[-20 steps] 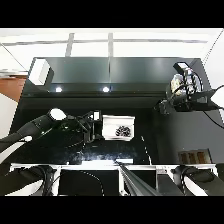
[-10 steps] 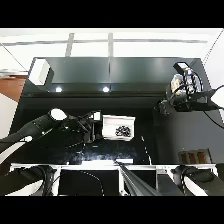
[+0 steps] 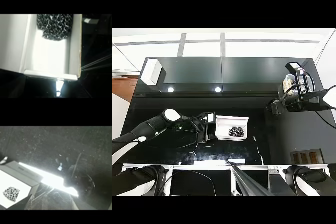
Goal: Fold the box and place the chain.
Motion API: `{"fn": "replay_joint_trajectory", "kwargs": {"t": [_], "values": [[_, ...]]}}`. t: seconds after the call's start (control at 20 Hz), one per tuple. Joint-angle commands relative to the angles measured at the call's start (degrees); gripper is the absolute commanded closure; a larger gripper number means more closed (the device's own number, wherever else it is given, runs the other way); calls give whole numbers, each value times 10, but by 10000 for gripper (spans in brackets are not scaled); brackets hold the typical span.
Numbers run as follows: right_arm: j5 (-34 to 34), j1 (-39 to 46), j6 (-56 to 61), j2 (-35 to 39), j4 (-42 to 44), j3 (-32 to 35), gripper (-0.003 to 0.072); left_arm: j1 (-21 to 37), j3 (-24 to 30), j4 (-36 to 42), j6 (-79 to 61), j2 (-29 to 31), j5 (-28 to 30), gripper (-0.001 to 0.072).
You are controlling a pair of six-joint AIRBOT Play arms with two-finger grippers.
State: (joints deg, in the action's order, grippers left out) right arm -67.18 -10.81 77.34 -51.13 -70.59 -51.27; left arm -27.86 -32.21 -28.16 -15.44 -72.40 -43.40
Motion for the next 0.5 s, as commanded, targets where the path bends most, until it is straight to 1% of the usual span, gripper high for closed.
{"fn": "replay_joint_trajectory", "kwargs": {"t": [0.0,0.15,0.45], "values": [[-1,0,0,0,0,0,136,2,-7,10,3,-1,11,4],[-1,0,0,0,0,0,136,2,-13,1,2,-1,-18,4],[-1,0,0,0,1,0,136,4,-13,-3,2,-1,-17,5]]}}
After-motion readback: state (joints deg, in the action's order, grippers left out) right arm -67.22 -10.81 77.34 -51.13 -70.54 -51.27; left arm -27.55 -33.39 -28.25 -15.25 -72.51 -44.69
